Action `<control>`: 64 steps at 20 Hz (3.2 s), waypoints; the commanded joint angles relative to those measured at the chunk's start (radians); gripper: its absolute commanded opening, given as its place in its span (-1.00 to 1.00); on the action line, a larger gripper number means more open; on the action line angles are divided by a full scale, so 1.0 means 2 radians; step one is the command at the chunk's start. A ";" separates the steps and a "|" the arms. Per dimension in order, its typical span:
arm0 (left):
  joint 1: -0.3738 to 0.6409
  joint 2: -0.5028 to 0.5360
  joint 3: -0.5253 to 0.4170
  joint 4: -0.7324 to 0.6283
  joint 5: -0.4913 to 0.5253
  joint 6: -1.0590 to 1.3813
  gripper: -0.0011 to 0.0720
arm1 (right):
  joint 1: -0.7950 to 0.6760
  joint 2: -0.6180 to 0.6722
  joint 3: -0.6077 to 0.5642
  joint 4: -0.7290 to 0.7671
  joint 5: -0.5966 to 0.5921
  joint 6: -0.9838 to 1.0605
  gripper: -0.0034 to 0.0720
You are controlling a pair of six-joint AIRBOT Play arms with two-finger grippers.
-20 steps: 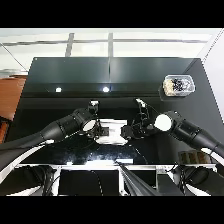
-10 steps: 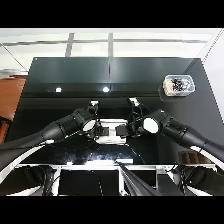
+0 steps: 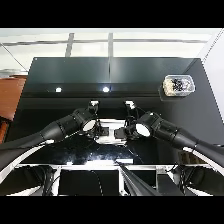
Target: Fold the box and place the chain.
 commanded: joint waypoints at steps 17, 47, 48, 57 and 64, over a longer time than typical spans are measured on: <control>0.000 0.000 0.000 0.000 0.000 0.000 -0.88 | 0.017 -0.056 0.063 -0.029 0.076 0.060 -0.38; 0.000 0.000 0.000 0.000 0.001 0.000 -0.88 | 0.016 -0.097 0.075 -0.056 0.061 0.087 -0.38; 0.000 0.000 0.000 0.000 0.001 0.000 -0.88 | 0.016 -0.097 0.075 -0.056 0.061 0.087 -0.38; 0.000 0.000 0.000 0.000 0.001 0.000 -0.88 | 0.016 -0.097 0.075 -0.052 0.061 0.087 -0.75; 0.000 0.000 0.000 0.000 0.001 0.000 -0.88 | 0.016 -0.096 0.075 -0.051 0.063 0.087 -0.83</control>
